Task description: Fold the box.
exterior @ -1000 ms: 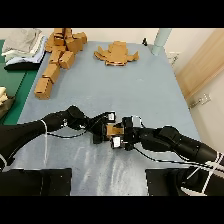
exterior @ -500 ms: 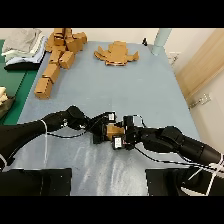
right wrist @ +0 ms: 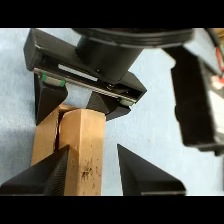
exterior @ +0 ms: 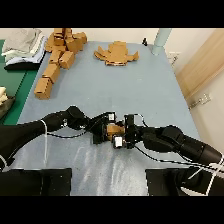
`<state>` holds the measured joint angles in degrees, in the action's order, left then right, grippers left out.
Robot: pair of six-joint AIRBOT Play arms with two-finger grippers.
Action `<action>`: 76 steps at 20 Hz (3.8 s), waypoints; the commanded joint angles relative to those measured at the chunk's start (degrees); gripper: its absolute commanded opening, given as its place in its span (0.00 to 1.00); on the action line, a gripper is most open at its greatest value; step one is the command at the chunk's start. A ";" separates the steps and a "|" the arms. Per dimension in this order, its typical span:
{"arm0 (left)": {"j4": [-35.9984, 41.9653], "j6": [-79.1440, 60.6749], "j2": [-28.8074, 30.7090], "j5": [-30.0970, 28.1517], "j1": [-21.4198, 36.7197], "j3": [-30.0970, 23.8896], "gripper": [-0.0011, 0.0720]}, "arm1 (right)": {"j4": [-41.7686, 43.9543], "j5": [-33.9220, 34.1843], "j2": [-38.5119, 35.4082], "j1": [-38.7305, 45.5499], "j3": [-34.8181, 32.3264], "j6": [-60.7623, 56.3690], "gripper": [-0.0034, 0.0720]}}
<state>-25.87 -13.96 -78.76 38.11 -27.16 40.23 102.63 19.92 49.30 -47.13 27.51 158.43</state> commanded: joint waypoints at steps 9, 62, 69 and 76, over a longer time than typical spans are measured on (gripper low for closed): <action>0.00 0.00 0.00 -0.07 0.00 0.02 0.73 | 0.33 1.05 0.13 -0.02 0.04 -2.01 0.40; 0.00 0.00 0.00 -0.07 0.00 0.02 0.73 | 2.71 8.26 -3.52 0.52 0.04 -6.99 0.05; 0.00 0.00 0.00 -0.07 0.00 0.02 0.73 | 2.82 8.26 -0.96 0.46 0.02 -7.02 0.05; 0.00 0.00 0.00 -0.07 0.00 0.02 0.73 | 3.26 9.27 0.57 0.46 0.02 -7.10 0.05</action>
<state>-25.87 -13.98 -78.76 38.04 -27.16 40.23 105.75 28.75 49.17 -46.65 27.53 151.44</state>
